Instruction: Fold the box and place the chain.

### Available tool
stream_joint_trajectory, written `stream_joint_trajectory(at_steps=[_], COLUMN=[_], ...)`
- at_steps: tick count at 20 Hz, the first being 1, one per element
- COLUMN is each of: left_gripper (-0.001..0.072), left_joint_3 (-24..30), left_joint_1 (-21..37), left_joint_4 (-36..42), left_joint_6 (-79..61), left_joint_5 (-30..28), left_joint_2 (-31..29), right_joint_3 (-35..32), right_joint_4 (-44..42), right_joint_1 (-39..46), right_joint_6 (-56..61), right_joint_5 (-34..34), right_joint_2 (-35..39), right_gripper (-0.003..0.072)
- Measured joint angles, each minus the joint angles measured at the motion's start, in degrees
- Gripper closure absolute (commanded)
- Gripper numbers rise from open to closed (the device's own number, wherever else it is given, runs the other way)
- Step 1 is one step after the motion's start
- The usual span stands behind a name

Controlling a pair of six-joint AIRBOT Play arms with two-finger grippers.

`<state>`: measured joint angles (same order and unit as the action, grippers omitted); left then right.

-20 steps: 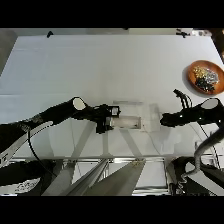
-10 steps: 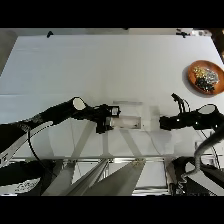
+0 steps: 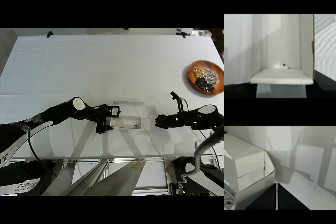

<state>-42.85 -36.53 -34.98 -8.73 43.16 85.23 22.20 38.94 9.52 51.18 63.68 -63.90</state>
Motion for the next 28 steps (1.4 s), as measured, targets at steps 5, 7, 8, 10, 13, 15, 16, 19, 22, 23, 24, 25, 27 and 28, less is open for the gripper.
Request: stream_joint_trajectory(at_steps=[5,7,8,10,13,15,16,19,22,23,24,25,27,28], left_gripper=[0.0362,0.0362,0.0362,0.0362,0.0362,0.0362,0.0362,0.0362,0.0362,0.0362,0.0362,0.0362,0.0362,0.0362], left_joint_3=[0.0,0.0,0.0,0.0,0.0,0.0,0.0,0.0,0.0,0.0,0.0,0.0,0.0,0.0], left_joint_1=[0.0,0.0,0.0,0.0,0.0,0.0,0.0,0.0,0.0,0.0,0.0,0.0,0.0,0.0], left_joint_4=[0.0,0.0,0.0,0.0,0.0,0.0,0.0,0.0,0.0,0.0,0.0,0.0,0.0,0.0], left_joint_6=[0.0,0.0,0.0,-0.02,0.0,0.0,-0.02,-0.02,-0.02,0.0,0.0,0.0,0.0,0.0], left_joint_5=[0.0,0.0,0.0,0.0,0.0,0.0,0.0,0.0,0.0,0.0,0.0,0.0,0.0,0.0], left_joint_2=[0.0,0.0,0.0,0.0,0.0,0.0,0.0,0.0,0.0,0.0,0.0,0.0,0.0,0.0], right_joint_3=[0.0,0.15,0.28,0.44,0.55,0.59,0.59,0.61,0.59,0.59,0.61,0.59,0.61,0.61], right_joint_4=[-2.4,-3.48,-3.87,-5.11,-6.51,-6.97,-7.15,-7.76,-8.48,-8.98,-9.42,-9.7,-10.12,-10.32], right_joint_1=[-4.83,-5.6,-5.81,-6.12,-6.29,-6.34,-6.36,-6.38,-6.38,-6.38,-6.38,-6.38,-6.6,-6.91], right_joint_6=[-0.37,-0.44,-0.44,-0.46,-0.55,-0.61,-0.63,-0.66,-0.66,-0.66,-0.68,-0.68,-0.72,-0.72], right_joint_5=[-0.85,-1.01,-0.96,-0.37,0.5,0.92,1.09,2.38,3.52,3.78,3.89,3.96,3.98,4.0], right_joint_2=[0.0,0.0,0.0,0.0,0.0,0.0,0.0,0.0,0.0,0.0,0.0,0.0,0.0,0.0], right_gripper=[0.0553,0.0473,0.043,0.0414,0.0414,0.0414,0.0414,0.0413,0.0404,0.0404,0.0392,0.0336,0.0319,0.032])
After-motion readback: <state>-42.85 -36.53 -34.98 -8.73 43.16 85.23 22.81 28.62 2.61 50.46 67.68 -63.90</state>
